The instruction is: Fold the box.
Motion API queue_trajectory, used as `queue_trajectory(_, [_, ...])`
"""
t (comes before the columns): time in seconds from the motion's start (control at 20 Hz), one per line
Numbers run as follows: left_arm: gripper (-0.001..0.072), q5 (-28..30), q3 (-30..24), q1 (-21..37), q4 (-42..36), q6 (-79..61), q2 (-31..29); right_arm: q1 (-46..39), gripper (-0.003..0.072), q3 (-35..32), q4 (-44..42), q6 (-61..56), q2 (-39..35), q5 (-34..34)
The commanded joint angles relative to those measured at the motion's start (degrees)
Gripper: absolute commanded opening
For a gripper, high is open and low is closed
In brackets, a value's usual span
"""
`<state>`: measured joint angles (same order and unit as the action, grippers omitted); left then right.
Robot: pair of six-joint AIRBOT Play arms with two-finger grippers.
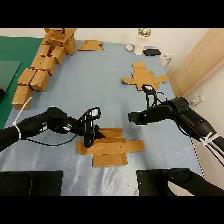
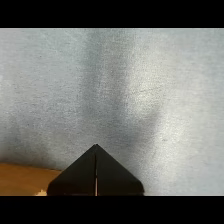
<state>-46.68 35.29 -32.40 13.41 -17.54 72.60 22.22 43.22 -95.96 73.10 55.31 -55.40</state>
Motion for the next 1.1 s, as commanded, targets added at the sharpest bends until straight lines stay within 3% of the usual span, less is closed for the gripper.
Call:
queue_trajectory(0.0, [0.0014,0.66,0.13,0.0,0.37,0.04,-0.11,0.04,0.0003,-0.02,-0.04,0.0,0.02,-0.04])
queue_trajectory(0.75, [0.0014,-0.44,0.13,-0.02,0.35,0.46,-0.7,0.07,0.0002,-0.02,-0.55,1.4,-0.04,-0.39])
queue_trajectory(0.9, [0.0014,-0.39,0.13,-0.02,0.33,0.44,-0.7,1.36,0.0002,0.04,-2.23,3.02,-1.99,-5.22])
queue_trajectory(1.05, [0.0014,-0.42,0.13,-0.02,0.33,0.46,-0.7,7.93,0.0002,0.02,-1.86,-0.37,-7.69,-12.46])
